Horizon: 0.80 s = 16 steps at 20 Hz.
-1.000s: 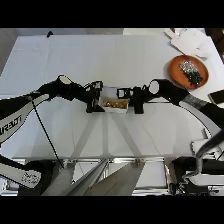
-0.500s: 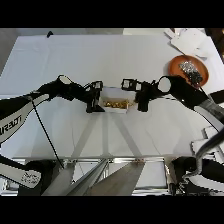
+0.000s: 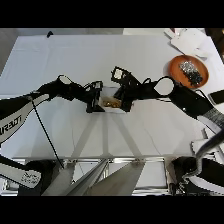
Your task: Fold the box and place the chain.
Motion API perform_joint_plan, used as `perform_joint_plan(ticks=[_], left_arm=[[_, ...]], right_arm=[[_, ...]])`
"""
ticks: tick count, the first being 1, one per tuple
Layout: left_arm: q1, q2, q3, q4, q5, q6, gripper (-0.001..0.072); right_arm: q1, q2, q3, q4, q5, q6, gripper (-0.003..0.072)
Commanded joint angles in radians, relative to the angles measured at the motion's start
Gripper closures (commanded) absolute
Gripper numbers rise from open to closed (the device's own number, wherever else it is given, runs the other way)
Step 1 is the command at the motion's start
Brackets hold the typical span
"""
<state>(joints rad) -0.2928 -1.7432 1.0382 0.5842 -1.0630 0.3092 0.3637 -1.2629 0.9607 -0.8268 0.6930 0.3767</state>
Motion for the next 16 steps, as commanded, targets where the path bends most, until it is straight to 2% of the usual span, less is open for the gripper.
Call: perform_joint_plan(ticks=[1, 2, 4, 5, 11, 16], left_arm=[[0.0, -0.001, 0.0, 0.0, 0.0, 0.0, 0.033], [0.0, -0.001, 0.0, 0.0, 0.0, 0.0, 0.033], [0.0, -0.001, 0.0, 0.0, 0.0, 0.0, 0.033], [0.0, -0.001, 0.0, 0.0, 0.0, 0.0, 0.033], [0.0, -0.001, 0.0, 0.0, 0.0, 0.0, 0.033], [0.0, -0.001, 0.0, 0.0, 0.0, 0.0, 0.033]], right_arm=[[0.027, 0.003, 0.001, 0.04, -0.059, -0.012, 0.0673], [0.026, 0.003, 0.001, 0.037, -0.058, -0.012, 0.0666], [0.026, 0.003, 0.001, 0.035, -0.058, -0.012, 0.044], [0.026, 0.003, 0.001, 0.032, -0.057, -0.012, 0.0388], [-0.088, 0.044, -0.009, -0.026, 0.055, -0.012, 0.0389], [-0.171, 0.055, -0.101, -0.085, 0.099, -0.012, 0.0388]])
